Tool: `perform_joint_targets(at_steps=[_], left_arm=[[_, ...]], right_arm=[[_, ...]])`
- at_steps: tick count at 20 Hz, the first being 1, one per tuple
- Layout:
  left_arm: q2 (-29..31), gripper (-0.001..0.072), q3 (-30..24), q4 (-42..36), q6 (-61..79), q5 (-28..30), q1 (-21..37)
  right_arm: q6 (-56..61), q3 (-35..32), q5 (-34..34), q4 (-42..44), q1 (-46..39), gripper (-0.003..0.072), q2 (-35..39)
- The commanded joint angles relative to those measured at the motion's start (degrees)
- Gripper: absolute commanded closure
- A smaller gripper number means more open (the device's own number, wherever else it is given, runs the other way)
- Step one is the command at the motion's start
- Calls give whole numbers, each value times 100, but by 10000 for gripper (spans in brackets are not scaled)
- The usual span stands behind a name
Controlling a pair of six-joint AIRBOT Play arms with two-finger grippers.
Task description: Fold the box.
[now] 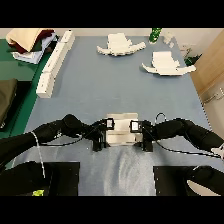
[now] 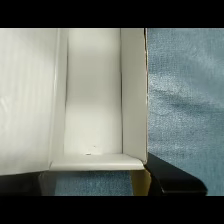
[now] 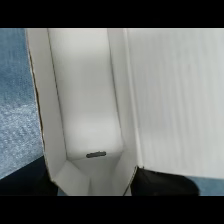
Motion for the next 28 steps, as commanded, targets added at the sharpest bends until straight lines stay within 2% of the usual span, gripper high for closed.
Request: perform_joint_targets(at_steps=[1, 7, 9, 10, 12, 16, 21, 24, 28], left_arm=[[-4, 111, 7, 2, 0, -2, 2], [-4, 110, 7, 2, 0, -2, 2], [-4, 110, 7, 2, 0, -2, 2], [-4, 111, 7, 4, 0, -2, 2], [-4, 111, 7, 4, 0, -2, 2], [-4, 111, 7, 2, 0, -2, 2], [-4, 111, 7, 2, 0, -2, 2], [-4, 111, 7, 2, 0, -2, 2], [-4, 111, 7, -4, -4, -2, 2]], right_arm=[[0, 4, 13, 13, -2, 168, 0], [4, 4, -2, 24, -2, 168, 0], [212, 11, -17, -55, -2, 147, 2], [426, 37, -35, -177, -2, -6, 4], [986, 153, -212, -680, -2, -30, 85], [2295, 420, -955, -1880, -2, -30, 592], [3812, 503, -2264, -2767, -2, -30, 1596], [4597, 503, -2741, -2656, -2, -19, 2201], [4800, 503, -2861, -1703, -2, -19, 2811]])
